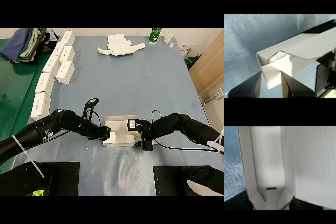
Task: Fold the box.
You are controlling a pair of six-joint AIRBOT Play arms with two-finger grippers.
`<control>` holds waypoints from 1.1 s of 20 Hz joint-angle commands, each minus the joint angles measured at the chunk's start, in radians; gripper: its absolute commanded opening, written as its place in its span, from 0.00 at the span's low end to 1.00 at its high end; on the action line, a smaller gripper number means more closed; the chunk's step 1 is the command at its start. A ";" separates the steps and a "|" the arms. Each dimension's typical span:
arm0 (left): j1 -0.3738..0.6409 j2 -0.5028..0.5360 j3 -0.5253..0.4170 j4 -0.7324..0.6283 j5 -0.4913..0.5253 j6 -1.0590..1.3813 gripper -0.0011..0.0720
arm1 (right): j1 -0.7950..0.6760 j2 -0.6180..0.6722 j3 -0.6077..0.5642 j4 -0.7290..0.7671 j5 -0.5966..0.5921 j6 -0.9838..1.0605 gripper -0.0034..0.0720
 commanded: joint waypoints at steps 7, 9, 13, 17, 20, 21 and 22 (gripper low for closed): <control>-0.115 -0.013 0.032 0.208 -0.006 -0.334 0.49 | 0.000 0.001 0.001 0.000 0.000 0.000 0.72; -0.138 -0.035 0.058 0.263 -0.027 -0.407 0.49 | 0.000 0.001 0.001 0.000 0.000 0.000 0.72; -0.201 -0.109 0.155 0.412 -0.105 -0.543 0.49 | 0.000 0.001 0.001 0.000 0.000 0.000 0.72; -0.238 -0.174 0.238 0.442 -0.151 -0.608 0.49 | 0.000 0.001 0.001 0.000 0.000 0.000 0.72; -0.250 -0.206 0.263 0.441 -0.186 -0.641 0.49 | 0.000 0.001 0.001 0.000 0.000 0.000 0.72; -0.250 -0.209 0.263 0.440 -0.190 -0.654 0.45 | 0.000 0.001 0.001 0.000 0.000 0.000 0.72; -0.250 -0.209 0.263 0.441 -0.198 -0.664 0.42 | 0.000 0.001 0.001 0.000 0.001 0.000 0.72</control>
